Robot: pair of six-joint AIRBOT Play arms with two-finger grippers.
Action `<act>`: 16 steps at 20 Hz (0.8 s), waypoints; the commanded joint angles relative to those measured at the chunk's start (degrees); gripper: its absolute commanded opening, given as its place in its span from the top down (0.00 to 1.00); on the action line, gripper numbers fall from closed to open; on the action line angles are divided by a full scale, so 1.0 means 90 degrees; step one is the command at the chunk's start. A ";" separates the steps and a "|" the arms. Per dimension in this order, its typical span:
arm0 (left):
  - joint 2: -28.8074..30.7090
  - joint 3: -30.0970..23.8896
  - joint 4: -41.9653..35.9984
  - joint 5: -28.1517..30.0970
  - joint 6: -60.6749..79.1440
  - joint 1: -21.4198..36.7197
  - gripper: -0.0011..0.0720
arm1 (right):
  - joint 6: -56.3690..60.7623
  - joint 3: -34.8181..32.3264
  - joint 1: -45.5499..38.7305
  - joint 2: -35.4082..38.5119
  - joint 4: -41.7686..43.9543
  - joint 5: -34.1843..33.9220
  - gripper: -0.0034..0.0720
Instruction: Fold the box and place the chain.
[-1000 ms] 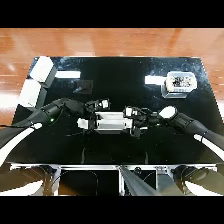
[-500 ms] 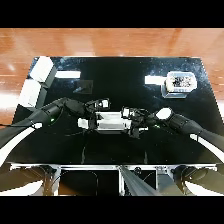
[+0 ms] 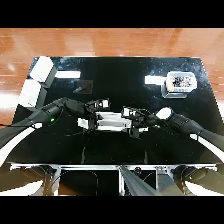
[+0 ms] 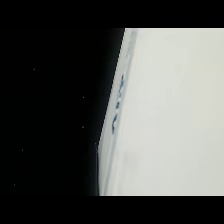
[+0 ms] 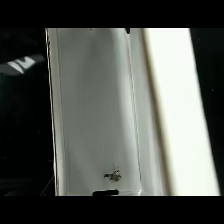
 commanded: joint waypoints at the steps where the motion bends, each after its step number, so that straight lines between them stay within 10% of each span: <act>1: -0.0005 0.0002 0.0005 0.0036 0.0000 -0.0002 0.95 | 0.0075 0.0000 -0.0066 0.0002 0.0005 -0.0005 0.23; 16: 0.0002 0.0005 0.0007 0.0527 -0.0391 -0.0002 0.95 | 0.0192 0.0000 -0.0027 0.0002 -0.0257 -0.0029 0.22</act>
